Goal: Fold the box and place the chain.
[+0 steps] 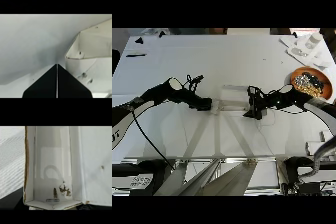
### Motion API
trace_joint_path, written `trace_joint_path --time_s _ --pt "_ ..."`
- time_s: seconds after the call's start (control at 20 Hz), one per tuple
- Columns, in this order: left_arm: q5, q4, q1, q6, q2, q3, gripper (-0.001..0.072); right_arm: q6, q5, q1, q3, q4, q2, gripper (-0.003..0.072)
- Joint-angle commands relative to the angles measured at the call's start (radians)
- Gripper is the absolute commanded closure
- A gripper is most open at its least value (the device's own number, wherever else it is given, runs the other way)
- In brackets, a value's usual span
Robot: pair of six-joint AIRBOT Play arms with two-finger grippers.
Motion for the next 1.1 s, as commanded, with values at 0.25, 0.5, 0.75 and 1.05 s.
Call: trace_joint_path --time_s 0.25,0.5,0.75,1.05 --pt "-0.021 -0.066 0.005 0.044 0.016 0.000 0.0696 0.000 0.000 0.000 0.001 0.000 0.000 0.0289" --pt "-0.027 -0.109 0.033 0.047 0.042 0.000 0.0553 0.000 0.000 0.000 0.001 0.000 0.000 0.0289" --pt "-0.053 -0.150 0.029 0.066 0.049 0.000 0.0553 0.000 0.000 0.000 0.001 0.000 0.000 0.0289" --pt "-0.064 -0.199 0.028 0.080 0.049 0.000 0.0551 0.000 0.000 0.000 0.001 0.000 0.000 0.0289"
